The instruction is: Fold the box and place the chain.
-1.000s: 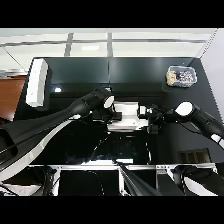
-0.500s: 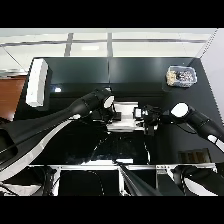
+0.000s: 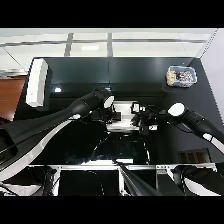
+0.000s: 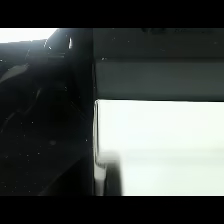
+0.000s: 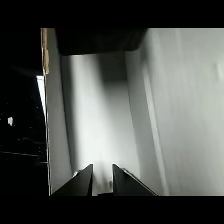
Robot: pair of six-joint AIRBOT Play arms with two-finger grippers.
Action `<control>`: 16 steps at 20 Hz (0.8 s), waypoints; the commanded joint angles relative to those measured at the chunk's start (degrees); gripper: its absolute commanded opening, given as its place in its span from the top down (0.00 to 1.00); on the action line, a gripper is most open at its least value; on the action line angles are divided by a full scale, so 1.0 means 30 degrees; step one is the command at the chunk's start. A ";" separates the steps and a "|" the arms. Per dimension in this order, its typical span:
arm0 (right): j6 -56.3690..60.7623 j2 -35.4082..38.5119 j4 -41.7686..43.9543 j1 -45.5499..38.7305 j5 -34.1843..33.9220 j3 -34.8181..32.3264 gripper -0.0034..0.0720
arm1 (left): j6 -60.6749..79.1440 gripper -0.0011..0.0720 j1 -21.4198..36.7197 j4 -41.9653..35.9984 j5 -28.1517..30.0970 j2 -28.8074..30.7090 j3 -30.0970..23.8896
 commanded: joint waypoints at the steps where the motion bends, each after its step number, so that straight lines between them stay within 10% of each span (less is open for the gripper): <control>1: 0.1712 -0.0095 0.0204 -0.0022 -0.0073 -0.0015 0.29 | 0.0000 0.95 0.0015 -0.0058 -0.0073 0.0000 0.0015; 3: 0.3395 -0.0051 -0.0765 -0.0080 0.0255 -0.0007 0.93 | -0.0007 0.95 0.0015 -0.0058 -0.0095 0.0000 0.0015; 12: 2.4494 0.4255 -0.7847 -0.9734 0.3716 0.1625 0.94 | -0.0015 0.95 0.0015 -0.0087 0.0095 0.0000 0.0015; 16: 2.5463 0.2732 -0.4029 -1.5373 0.5311 -0.0386 0.94 | -0.0022 0.95 0.0015 -0.0087 0.0073 0.0000 0.0015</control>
